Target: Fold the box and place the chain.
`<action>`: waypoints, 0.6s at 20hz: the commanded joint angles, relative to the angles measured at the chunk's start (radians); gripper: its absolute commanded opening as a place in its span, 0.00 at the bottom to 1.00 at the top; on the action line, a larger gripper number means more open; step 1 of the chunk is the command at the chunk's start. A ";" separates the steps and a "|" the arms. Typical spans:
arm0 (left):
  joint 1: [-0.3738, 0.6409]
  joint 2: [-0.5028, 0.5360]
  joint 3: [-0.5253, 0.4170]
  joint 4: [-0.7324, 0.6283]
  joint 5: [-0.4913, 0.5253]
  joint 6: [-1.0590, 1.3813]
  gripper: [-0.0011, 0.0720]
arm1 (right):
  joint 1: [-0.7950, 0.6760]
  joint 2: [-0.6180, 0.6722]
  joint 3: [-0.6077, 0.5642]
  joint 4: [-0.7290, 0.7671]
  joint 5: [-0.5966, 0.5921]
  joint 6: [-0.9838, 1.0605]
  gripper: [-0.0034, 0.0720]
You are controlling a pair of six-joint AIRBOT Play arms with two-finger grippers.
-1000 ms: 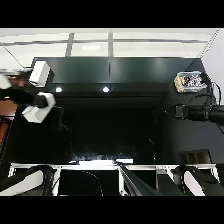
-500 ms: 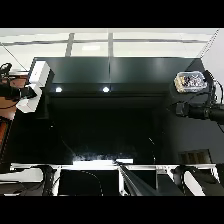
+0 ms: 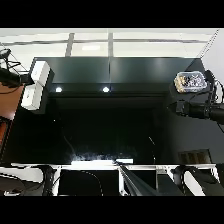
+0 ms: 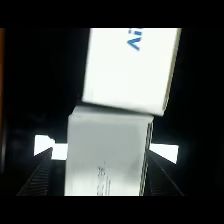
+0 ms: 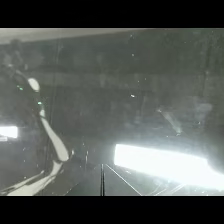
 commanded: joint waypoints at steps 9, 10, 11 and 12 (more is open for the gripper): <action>-0.230 0.363 0.027 -0.008 -0.331 -0.263 0.05 | 0.000 0.001 0.001 0.000 -0.048 -0.040 0.06; -0.281 0.436 -0.076 -0.030 -0.268 -0.223 0.05 | 0.004 0.001 0.002 -0.008 -0.059 -0.109 0.05; -0.338 0.514 -0.193 -0.029 -0.193 -0.195 0.05 | 0.017 0.001 0.002 -0.051 -0.089 -0.132 0.05; -0.399 0.602 -0.335 -0.029 -0.093 -0.195 0.05 | 0.039 0.001 0.002 -0.109 -0.135 -0.127 0.05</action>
